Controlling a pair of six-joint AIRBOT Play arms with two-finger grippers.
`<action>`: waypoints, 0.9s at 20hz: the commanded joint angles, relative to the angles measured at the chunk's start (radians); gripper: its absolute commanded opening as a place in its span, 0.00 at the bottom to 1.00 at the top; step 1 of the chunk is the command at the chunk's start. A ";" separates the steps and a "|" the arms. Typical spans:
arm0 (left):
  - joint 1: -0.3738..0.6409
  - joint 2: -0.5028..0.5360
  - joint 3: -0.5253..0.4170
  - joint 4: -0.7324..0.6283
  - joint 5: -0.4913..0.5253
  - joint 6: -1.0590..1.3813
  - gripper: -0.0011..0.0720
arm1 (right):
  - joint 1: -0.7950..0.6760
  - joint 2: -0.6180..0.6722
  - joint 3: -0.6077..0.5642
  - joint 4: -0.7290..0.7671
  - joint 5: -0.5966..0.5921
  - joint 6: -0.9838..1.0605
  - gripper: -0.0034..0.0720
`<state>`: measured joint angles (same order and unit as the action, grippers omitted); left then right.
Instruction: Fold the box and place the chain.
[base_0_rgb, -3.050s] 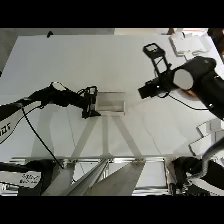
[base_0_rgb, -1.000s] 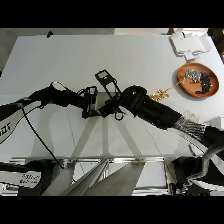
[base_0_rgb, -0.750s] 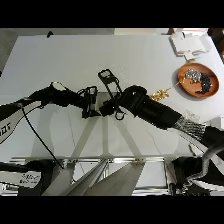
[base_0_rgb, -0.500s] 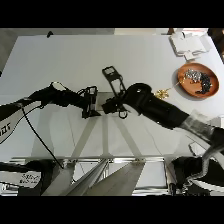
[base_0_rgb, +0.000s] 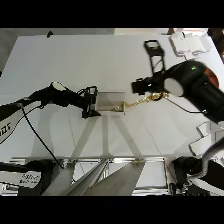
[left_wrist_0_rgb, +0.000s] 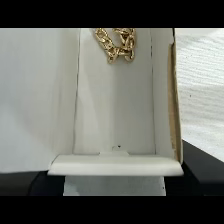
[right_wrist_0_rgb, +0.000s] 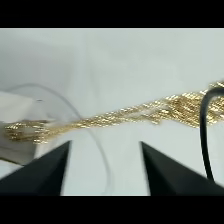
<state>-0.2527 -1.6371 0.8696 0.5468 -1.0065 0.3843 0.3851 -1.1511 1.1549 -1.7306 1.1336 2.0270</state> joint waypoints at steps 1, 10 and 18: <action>0.000 0.000 0.000 0.000 0.000 0.000 0.72 | -0.116 0.005 -0.001 0.000 0.089 -0.029 0.88; 0.000 0.000 0.000 0.000 0.000 0.000 0.72 | -0.219 -0.216 -0.002 0.001 0.081 -0.008 0.87; 0.000 0.000 0.000 0.000 0.000 0.000 0.72 | -0.219 -0.424 -0.002 -0.015 -0.064 0.082 0.86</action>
<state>-0.2527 -1.6371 0.8696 0.5468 -1.0065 0.3840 0.1669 -1.5101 1.1534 -1.7409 1.1263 2.0628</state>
